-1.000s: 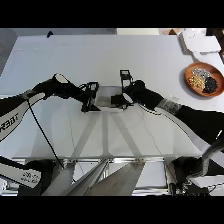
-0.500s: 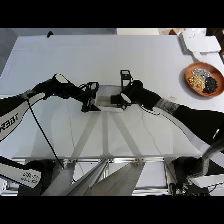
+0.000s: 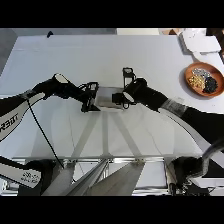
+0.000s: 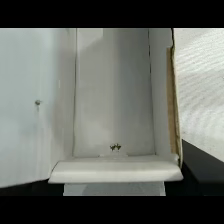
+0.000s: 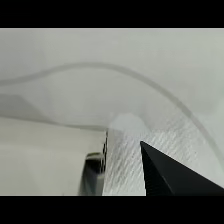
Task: Fold the box and place the chain.
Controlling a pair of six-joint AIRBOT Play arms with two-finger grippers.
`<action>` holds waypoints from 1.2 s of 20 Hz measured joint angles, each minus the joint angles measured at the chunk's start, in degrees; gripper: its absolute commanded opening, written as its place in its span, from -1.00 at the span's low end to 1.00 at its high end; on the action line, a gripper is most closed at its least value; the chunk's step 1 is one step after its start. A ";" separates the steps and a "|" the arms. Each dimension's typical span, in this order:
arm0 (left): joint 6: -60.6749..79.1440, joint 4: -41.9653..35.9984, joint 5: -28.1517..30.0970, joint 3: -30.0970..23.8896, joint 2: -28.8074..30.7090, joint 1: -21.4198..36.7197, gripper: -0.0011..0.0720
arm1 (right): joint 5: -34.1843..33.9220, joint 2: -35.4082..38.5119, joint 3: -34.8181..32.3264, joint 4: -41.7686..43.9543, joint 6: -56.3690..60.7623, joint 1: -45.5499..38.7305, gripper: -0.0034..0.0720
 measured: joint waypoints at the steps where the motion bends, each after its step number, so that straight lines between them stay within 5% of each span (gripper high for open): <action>1: -0.07 0.00 0.00 0.00 0.00 0.00 -0.06 | 0.92 1.25 0.02 -0.13 0.00 -0.02 0.45; 16: -0.17 -0.07 0.00 0.00 0.00 0.00 -0.06 | 9.29 30.93 0.07 -4.85 -11.43 -0.81 0.36; 24: -0.17 -0.09 0.00 0.00 0.00 0.00 -0.06 | 17.16 37.66 0.07 -10.21 -19.76 -18.10 0.36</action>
